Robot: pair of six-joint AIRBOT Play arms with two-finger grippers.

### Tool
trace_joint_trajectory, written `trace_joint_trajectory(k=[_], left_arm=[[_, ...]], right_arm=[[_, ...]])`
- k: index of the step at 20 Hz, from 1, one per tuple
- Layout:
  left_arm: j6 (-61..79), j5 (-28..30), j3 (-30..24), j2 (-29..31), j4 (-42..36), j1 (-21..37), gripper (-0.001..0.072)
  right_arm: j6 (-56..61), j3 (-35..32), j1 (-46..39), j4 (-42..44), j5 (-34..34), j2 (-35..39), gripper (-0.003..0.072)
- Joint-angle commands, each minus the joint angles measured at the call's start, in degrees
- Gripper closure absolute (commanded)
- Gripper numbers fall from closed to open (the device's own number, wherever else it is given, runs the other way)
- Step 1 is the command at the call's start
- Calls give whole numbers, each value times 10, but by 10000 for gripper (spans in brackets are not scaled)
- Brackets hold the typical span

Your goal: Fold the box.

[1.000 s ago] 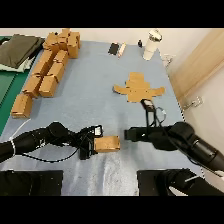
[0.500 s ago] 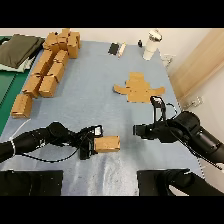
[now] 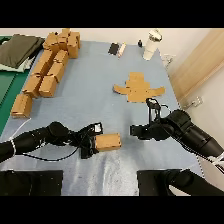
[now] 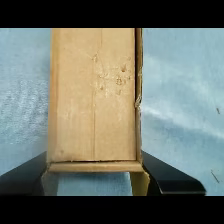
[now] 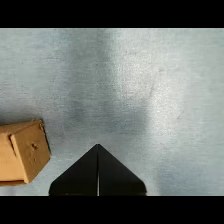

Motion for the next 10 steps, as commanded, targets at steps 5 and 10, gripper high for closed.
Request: trace_joint_trajectory(k=[5, 10], left_arm=[[-105, 153, 17, 12, -3, 14, 192], [-206, 181, 17, 40, -2, 152, 192]], right_arm=[[0, 0, 0, 2, 1, -2, 680], [0, 0, 0, 0, 2, -2, 680]])
